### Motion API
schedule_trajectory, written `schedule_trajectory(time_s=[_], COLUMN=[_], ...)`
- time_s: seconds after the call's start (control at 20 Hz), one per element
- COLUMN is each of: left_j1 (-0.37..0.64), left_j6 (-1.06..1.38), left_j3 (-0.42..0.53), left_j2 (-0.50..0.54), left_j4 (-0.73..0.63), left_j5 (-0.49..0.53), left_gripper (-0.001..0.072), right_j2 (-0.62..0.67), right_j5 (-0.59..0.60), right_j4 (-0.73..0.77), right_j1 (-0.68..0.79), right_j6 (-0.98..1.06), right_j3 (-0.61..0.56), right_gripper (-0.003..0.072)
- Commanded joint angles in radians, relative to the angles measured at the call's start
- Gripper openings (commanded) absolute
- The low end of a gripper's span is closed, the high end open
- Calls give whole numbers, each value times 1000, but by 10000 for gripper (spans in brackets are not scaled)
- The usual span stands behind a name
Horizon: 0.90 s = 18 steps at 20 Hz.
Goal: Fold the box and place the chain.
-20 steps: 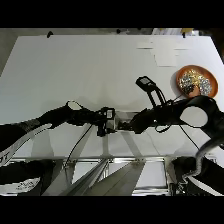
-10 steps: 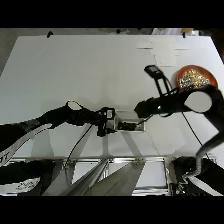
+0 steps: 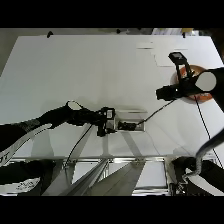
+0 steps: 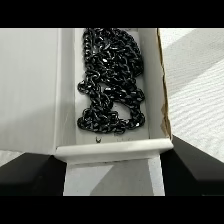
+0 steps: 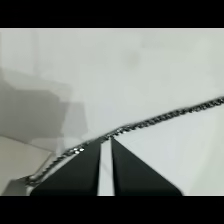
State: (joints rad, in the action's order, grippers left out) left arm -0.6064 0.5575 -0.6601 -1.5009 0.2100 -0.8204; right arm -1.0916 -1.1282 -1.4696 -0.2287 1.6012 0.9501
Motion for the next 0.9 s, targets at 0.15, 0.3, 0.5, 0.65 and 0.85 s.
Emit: schedule_trajectory(time_s=[0.15,0.3,0.5,0.65,0.85], left_j1=[0,0,0,0,0], left_j6=[0,0,0,0,0], left_j3=[-1,-1,-1,-1,-1], left_j2=[0,0,0,0,0], left_j4=[0,0,0,0,0], left_j5=[1,1,0,0,0], left_gripper=[212,212,212,212,212], right_j2=[-185,-230,-260,-288,-291], right_j5=[12,36,68,85,96], right_j4=[-51,-51,-53,-51,-51], right_j1=[19,18,18,18,18], right_j6=[26,26,49,51,51], right_j3=[-61,-77,-99,-111,-111], right_gripper=[351,345,322,288,153])
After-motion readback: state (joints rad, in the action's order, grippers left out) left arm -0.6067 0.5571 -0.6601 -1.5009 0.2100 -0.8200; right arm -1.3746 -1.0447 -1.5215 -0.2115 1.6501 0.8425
